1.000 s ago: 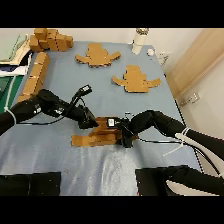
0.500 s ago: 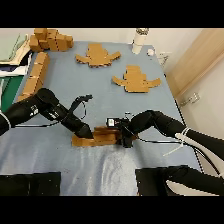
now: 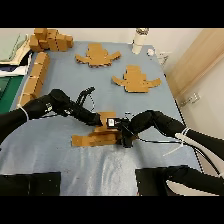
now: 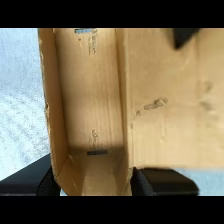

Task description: Fold the box.

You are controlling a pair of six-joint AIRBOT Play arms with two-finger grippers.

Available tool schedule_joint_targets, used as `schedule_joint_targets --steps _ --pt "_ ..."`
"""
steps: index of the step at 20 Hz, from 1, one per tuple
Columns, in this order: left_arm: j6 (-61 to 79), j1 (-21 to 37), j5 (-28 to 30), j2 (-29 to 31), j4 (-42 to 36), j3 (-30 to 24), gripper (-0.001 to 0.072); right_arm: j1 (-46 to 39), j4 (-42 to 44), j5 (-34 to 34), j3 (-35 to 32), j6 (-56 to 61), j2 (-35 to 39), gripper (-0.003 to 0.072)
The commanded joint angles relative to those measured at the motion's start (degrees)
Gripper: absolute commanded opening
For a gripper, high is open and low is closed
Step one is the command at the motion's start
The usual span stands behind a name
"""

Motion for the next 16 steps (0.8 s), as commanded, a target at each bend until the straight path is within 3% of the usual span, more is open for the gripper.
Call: schedule_joint_targets --steps 1,6,8,13,16 --pt "-4.0 -0.1 3.7 -4.0 6.0 0.5 0.0012 0.0 0.0 0.0 0.0 0.0 0.0 0.0507" --pt "-2.8 -0.1 3.9 -4.5 4.7 0.5 0.0013 0.0 0.0 0.0 0.0 0.0 0.0 0.0507" --pt "4.2 0.1 3.3 -4.3 1.2 0.8 0.0012 0.0 0.0 0.0 0.0 0.0 0.0 0.0507" --pt "26.9 6.6 -7.9 4.3 -2.6 1.1 0.0012 0.0 0.0 0.0 0.0 0.0 0.0 0.0507" --pt "36.4 11.1 -11.8 9.4 1.2 1.1 0.0012 0.0 0.0 0.0 0.0 0.0 0.0 0.0507"
